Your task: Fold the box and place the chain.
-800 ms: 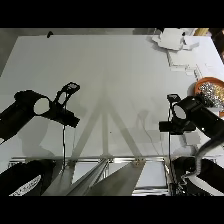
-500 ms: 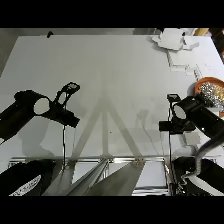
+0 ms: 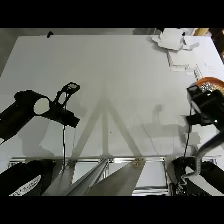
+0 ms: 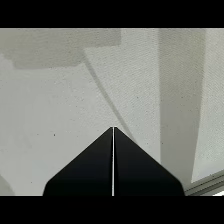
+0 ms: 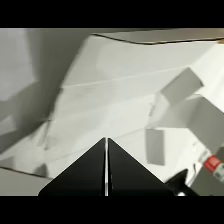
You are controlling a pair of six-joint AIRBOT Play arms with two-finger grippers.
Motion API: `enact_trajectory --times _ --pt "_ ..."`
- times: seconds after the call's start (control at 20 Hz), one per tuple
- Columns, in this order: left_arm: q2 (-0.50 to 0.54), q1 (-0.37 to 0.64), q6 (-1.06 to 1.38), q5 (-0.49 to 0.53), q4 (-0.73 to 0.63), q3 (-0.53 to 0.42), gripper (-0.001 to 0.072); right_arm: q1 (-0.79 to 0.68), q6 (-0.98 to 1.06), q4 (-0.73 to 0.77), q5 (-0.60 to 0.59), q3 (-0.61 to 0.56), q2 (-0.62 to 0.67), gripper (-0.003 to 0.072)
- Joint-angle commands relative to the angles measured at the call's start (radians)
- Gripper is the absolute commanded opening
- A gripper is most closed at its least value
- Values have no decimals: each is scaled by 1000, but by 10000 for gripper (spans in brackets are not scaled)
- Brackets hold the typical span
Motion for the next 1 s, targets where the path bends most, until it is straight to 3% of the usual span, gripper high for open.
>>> enact_trajectory --times 0.0,0.3,0.35,0.45,0.85,0.95 --pt "0 1 0 0 0 0 9 -286 -236 -117 -72 0 3 18" --pt "0 1 0 0 0 0 9 -640 -274 -90 -182 0 3 20" --pt "0 1 0 0 0 0 9 -667 -274 -68 -200 0 3 83" --pt "0 1 0 0 0 0 9 -697 -275 -62 -234 0 3 455" --pt "0 1 0 0 0 0 9 -789 -304 -75 -419 0 -38 452" --pt "0 1 0 0 0 0 9 -811 -312 -75 -468 0 -69 409"
